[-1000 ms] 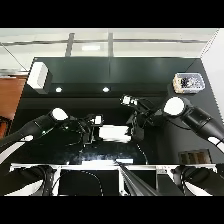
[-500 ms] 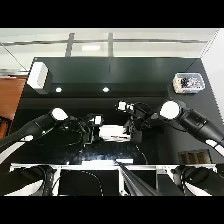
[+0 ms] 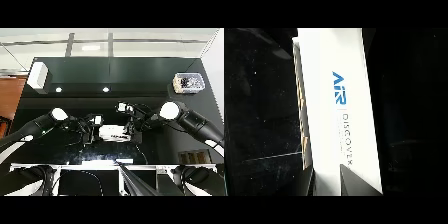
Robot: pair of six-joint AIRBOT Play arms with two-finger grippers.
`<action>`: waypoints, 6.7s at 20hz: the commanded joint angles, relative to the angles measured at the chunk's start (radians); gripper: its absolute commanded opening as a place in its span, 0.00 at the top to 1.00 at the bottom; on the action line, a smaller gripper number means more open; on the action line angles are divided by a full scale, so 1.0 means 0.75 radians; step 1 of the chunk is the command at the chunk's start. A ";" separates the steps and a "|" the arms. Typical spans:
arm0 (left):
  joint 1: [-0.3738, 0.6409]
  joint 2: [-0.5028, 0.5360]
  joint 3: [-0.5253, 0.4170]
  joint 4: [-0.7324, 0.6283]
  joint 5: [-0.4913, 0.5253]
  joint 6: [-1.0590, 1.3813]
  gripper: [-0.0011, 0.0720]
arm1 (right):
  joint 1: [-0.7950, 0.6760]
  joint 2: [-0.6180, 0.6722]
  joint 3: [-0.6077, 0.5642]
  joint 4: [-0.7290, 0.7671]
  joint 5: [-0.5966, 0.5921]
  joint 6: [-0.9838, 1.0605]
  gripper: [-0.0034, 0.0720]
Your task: Fold the box and place the chain.
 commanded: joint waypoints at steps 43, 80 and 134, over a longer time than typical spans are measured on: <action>-0.001 -0.001 0.001 0.001 -0.004 0.000 0.33 | 0.008 -0.016 -0.079 0.004 -0.006 0.078 0.67; 0.000 -0.001 0.001 0.001 -0.003 -0.001 0.33 | -0.122 -0.162 -0.209 0.585 -0.066 0.702 0.95; -0.476 -0.212 0.358 0.456 0.097 -0.785 0.02 | -0.920 0.558 -0.214 0.030 0.396 0.884 0.95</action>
